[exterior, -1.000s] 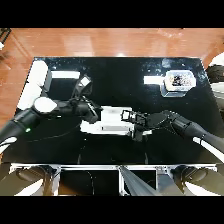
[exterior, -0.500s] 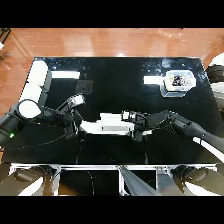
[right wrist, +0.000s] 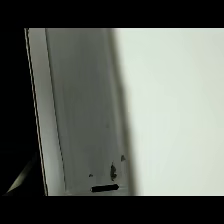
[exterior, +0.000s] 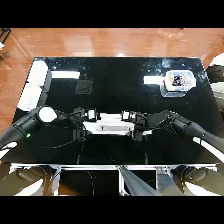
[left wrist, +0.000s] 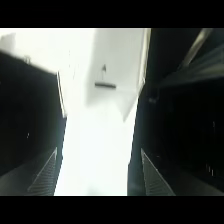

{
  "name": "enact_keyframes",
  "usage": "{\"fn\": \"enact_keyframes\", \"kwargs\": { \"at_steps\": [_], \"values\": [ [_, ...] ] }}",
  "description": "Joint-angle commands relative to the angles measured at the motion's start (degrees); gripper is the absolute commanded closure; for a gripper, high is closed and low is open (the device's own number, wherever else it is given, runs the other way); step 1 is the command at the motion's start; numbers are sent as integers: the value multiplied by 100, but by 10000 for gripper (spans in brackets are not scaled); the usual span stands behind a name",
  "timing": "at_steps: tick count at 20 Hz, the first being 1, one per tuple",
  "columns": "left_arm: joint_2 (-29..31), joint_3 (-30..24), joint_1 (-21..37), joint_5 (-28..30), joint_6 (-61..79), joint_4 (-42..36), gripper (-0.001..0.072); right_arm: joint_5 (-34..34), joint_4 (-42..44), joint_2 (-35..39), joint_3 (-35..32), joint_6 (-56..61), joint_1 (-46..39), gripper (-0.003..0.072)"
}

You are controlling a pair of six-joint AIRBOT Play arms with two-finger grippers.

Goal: Fold the box and place the chain.

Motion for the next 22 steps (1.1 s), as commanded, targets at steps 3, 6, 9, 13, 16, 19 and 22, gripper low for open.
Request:
{"fn": "enact_keyframes", "kwargs": {
  "at_steps": [3, 6, 9, 13, 16, 19, 22],
  "values": [
    [-422, 2, -59, 284, 942, -852, 91, -13, 4, 0, 2, 4, 0, 165],
    [-437, 4, -87, 262, 1023, -859, 91, -13, 4, 0, 4, 4, 0, 165],
    [-518, 4, -168, 317, 1110, -859, 92, -13, 4, 0, 4, 7, 0, 165],
    [-608, 4, -173, 391, 1113, -879, 115, -17, 4, 0, 2, 7, 0, 165],
    [-625, 7, -184, 413, 1113, -883, 155, -17, 4, 0, 4, 7, 0, 165],
    [-629, 7, -240, 393, 1113, -927, 186, -15, 4, 2, 2, 7, 0, 165],
    [-629, 7, -273, 476, 1113, -922, 214, -15, 4, 0, 2, 7, 0, 165]
  ]
}}
